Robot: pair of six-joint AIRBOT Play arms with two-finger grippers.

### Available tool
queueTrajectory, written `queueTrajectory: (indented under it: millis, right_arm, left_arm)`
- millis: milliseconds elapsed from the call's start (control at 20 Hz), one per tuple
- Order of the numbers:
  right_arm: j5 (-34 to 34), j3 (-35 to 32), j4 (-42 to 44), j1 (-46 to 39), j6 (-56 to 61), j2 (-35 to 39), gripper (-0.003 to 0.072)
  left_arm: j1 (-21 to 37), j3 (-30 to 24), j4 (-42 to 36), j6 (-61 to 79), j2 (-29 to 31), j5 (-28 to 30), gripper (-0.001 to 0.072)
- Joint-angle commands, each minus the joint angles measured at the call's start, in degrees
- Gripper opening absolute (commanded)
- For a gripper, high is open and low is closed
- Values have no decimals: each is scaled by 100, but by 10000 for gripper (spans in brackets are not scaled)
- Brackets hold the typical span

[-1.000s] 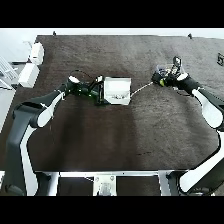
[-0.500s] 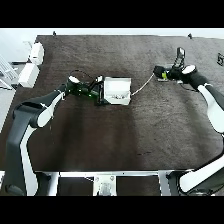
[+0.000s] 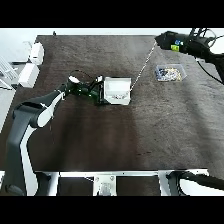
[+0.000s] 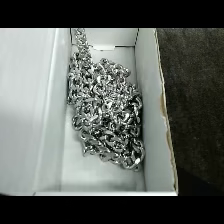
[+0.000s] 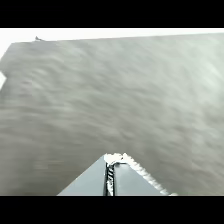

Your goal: Fold the box and place the chain.

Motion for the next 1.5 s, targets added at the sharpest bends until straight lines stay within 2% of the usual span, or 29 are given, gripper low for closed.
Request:
queueTrajectory:
  millis: [0,200,500,650,900,1100,1150,1200,1250,1450]
  right_arm:
    - [343,-39,-72,564,-63,385,5]
    - [212,-481,-70,1274,-210,382,5]
    - [-1526,-2059,188,1869,-190,267,6]
    - [-2033,-2645,195,2096,-188,-26,5]
    - [-2194,-2782,190,2149,-212,-1005,5]
    - [-2221,-2782,184,2140,-214,-1296,7]
    - [-2218,-2769,184,2122,-212,-1290,102]
    - [-2216,-2730,186,2100,-212,-1287,339]
    - [-2218,-2658,96,2065,-214,-1274,504]
    - [-2214,-2444,-391,1956,-216,-780,506]
  left_arm:
    - [4,0,0,0,4,2,283]
    - [4,0,0,0,4,2,282]
    - [4,0,0,0,4,2,283]
    - [4,0,0,0,4,2,282]
    - [4,0,0,0,4,0,283]
    - [4,0,0,0,4,0,283]
    - [4,0,0,0,4,0,282]
    - [4,0,0,0,4,2,282]
    - [4,0,0,0,4,2,282]
    - [4,0,0,0,4,2,282]
